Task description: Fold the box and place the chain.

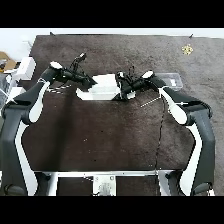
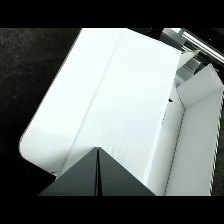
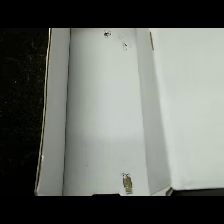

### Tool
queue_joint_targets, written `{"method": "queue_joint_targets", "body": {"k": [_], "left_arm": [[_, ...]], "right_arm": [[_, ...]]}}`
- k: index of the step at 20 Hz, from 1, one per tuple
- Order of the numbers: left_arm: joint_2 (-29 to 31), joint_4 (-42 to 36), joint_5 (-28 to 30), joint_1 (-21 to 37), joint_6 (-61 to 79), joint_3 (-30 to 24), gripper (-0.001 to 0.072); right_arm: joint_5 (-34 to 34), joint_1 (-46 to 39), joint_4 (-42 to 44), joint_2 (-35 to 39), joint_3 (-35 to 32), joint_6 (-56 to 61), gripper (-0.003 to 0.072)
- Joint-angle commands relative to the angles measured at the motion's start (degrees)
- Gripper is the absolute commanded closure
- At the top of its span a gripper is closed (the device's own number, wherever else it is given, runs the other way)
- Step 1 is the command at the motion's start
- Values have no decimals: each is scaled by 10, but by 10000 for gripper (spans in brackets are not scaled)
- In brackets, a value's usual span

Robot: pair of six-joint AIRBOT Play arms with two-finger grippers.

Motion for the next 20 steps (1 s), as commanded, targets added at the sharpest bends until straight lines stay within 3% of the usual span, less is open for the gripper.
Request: {"method": "queue_joint_targets", "body": {"k": [1,7,12,14,16,17,18,20], "left_arm": [[-1,3,-11,0,0,0,697],[15,-5,-2,0,5,1,697],[94,4,-6,19,37,1,698],[129,20,-25,37,37,1,697],[148,39,-82,50,61,0,693],[148,79,-132,51,112,0,433],[146,139,-152,41,140,-3,116],[146,255,-136,13,141,-25,98]], "right_arm": [[0,0,0,0,0,0,363],[0,0,0,0,0,0,363],[0,0,0,0,0,0,363],[0,0,0,0,0,0,363],[0,0,0,0,0,0,363],[0,0,0,0,0,0,363],[0,0,0,0,0,0,363],[0,0,0,0,0,0,363]]}}
